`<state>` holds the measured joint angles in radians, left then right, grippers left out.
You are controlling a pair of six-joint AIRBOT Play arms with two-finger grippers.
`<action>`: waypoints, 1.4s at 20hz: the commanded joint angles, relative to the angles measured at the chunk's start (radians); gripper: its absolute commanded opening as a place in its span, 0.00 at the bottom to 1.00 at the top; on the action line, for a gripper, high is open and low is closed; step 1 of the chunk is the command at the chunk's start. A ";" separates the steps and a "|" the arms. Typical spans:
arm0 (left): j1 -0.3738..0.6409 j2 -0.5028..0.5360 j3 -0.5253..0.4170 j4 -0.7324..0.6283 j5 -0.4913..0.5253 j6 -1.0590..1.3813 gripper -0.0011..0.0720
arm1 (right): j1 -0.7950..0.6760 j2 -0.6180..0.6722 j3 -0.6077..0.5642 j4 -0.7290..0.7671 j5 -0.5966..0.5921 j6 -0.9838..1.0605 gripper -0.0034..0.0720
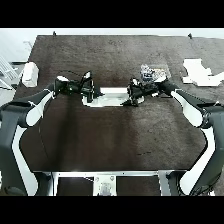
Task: Fold the box and place the chain.
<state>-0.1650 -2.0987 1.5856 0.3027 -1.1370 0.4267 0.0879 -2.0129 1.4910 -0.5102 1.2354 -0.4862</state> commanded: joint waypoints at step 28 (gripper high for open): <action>0.000 -0.001 0.000 0.000 0.001 0.000 0.04 | -0.020 -0.103 0.155 -0.034 0.161 0.172 0.97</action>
<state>-0.1650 -2.0991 1.5856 0.3023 -1.1347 0.4263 0.0669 -2.1021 1.6230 -0.5434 1.3605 -0.3367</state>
